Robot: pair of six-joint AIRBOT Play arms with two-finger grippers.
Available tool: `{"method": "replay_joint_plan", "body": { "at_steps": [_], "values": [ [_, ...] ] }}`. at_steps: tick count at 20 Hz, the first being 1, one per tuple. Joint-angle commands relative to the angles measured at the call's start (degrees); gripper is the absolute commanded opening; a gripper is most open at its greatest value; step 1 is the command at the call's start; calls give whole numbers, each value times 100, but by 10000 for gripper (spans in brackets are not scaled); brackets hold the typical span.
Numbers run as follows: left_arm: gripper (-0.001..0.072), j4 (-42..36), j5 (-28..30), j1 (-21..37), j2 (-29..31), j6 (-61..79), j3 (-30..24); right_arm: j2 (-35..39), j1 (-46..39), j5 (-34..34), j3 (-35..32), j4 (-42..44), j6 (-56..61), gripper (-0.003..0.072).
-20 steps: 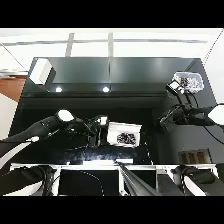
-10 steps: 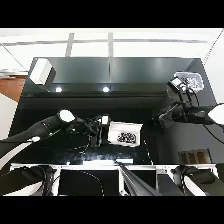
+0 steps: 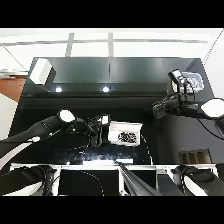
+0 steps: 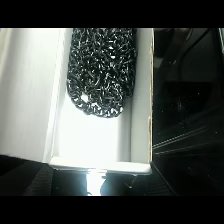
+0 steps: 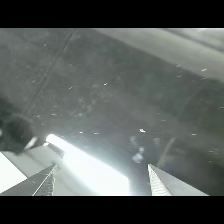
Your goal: Fold the box and place the chain.
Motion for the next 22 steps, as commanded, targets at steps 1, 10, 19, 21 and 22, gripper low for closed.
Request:
{"method": "replay_joint_plan", "body": {
  "at_steps": [1, 10, 19, 21, 22],
  "values": [
    [460, 0, 17, 0, -4, -13, 7, -339, 52, 83, 4, 608, -721, 716],
    [461, 0, 15, 0, -4, -11, 7, -361, 660, 1460, 4, 564, -1858, 710],
    [462, 2, 13, 0, -4, -11, 7, -120, 826, 1626, -15, 264, -1718, 709],
    [463, 2, 13, 0, -4, -11, 7, -120, 826, 1305, -372, 833, -2170, 709],
    [463, 2, 13, 0, -4, -11, 7, -120, 826, 1126, -518, 1023, -2367, 709]
  ]
}}
